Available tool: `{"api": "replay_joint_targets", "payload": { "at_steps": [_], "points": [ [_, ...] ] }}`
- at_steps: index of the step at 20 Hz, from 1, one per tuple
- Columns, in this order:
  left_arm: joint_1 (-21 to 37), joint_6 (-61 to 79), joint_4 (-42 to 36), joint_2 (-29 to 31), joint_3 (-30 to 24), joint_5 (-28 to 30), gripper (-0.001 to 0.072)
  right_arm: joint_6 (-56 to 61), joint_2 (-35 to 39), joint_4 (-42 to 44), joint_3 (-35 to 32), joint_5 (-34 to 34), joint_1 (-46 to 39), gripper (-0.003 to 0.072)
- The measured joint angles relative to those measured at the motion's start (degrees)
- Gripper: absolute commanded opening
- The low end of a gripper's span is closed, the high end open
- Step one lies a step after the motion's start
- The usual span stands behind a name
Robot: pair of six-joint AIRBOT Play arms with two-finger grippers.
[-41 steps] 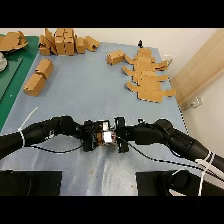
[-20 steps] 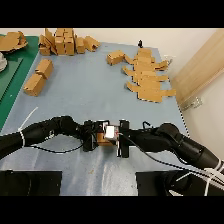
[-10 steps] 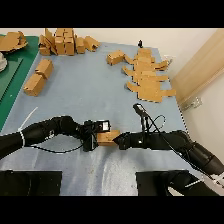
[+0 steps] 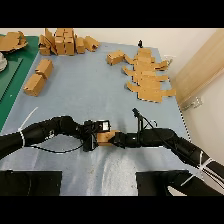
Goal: Fold the box.
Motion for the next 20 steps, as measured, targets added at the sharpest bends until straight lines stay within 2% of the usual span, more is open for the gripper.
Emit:
{"api": "replay_joint_targets", "payload": {
  "at_steps": [8,20],
  "points": [
    [0.00,0.00,0.00,-0.02,0.00,-0.02,0.0469,-0.74,-2.75,2.91,-0.09,2.99,0.00,-0.0001],
    [0.00,0.00,0.00,-0.02,0.00,0.00,0.0469,-1.29,-5.11,3.08,-0.09,2.82,-0.04,0.0000]
  ]
}}
